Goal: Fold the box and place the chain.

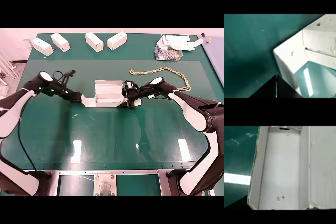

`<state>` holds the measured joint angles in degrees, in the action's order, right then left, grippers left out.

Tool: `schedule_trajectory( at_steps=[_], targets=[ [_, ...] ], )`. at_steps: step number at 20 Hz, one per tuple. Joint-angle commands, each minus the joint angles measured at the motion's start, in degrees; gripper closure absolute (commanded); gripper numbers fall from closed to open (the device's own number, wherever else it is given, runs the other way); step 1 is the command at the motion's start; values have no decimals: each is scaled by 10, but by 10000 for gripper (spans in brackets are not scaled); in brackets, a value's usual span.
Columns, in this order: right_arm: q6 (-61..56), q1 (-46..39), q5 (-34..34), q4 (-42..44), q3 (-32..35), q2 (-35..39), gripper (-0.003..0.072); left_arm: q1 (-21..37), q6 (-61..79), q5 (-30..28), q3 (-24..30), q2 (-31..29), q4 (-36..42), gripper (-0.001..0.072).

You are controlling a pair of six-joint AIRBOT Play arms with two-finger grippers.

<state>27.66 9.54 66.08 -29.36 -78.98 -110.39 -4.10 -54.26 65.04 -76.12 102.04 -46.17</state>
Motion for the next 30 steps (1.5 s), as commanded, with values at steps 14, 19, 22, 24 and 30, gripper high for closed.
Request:
schedule_trajectory(
  at_steps=[14, 19, 22, 24, 30],
  targets=[
    [0, 0, 0, 0, 0, 0, 100, -25, 22, 28, -24, 11, 108, 510],
    [0, 0, 0, 0, 0, 0, 100, -25, 23, 40, -25, 11, 122, 509],
    [0, 0, 0, 0, 0, 0, 100, -25, 23, 46, -25, 10, 124, 509],
    [0, 0, 0, 0, 0, 0, 100, -25, 23, 46, -27, 10, 129, 509],
    [0, 0, 0, 0, 0, 0, 100, -25, 33, 44, -51, 10, 122, 509]
  ],
)
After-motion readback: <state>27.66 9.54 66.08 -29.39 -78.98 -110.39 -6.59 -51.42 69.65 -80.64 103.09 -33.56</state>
